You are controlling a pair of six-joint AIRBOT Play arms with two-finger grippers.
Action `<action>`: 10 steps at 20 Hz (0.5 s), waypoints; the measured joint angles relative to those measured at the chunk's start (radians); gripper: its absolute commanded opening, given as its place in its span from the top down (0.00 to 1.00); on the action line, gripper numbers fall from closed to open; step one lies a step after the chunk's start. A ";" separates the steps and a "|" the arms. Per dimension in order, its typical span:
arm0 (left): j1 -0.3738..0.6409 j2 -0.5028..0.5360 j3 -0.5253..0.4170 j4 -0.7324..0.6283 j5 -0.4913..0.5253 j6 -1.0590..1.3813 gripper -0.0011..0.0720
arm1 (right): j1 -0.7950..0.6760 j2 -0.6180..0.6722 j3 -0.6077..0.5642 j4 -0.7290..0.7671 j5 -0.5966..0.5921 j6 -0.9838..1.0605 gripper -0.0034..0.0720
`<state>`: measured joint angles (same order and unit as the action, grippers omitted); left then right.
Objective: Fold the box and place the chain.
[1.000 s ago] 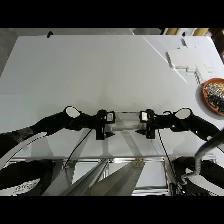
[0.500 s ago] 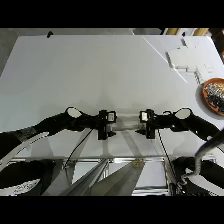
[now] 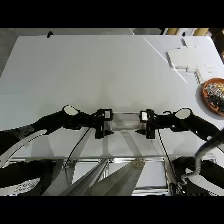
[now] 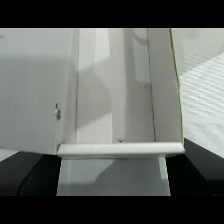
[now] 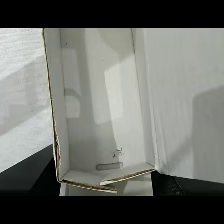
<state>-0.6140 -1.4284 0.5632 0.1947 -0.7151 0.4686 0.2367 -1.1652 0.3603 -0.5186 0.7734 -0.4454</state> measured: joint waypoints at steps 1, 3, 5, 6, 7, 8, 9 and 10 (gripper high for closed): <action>0.003 0.000 0.000 0.000 -0.008 0.001 0.11 | 0.000 0.000 0.000 0.000 0.000 0.000 0.42; 0.006 0.000 -0.001 -0.001 -0.019 0.002 0.11 | 0.000 0.000 0.000 0.000 0.000 0.000 0.42; 0.005 0.000 -0.001 -0.008 -0.027 0.003 0.11 | 0.000 0.000 0.000 0.000 0.000 0.000 0.42; 0.003 0.000 -0.001 -0.014 -0.030 0.003 0.12 | 0.000 0.000 0.000 0.000 0.000 0.000 0.42; 0.002 0.000 -0.001 -0.018 -0.031 0.004 0.12 | 0.000 0.000 0.000 0.000 0.000 0.000 0.42; -0.001 0.000 -0.001 -0.023 -0.031 0.004 0.14 | 0.000 0.000 0.000 0.000 0.000 0.000 0.42; -0.003 0.000 -0.001 -0.029 -0.030 0.005 0.22 | 0.000 0.000 0.000 -0.001 0.000 -0.001 0.42; -0.004 0.000 -0.001 -0.032 -0.027 0.006 0.35 | 0.000 0.000 0.000 -0.001 0.000 -0.002 0.42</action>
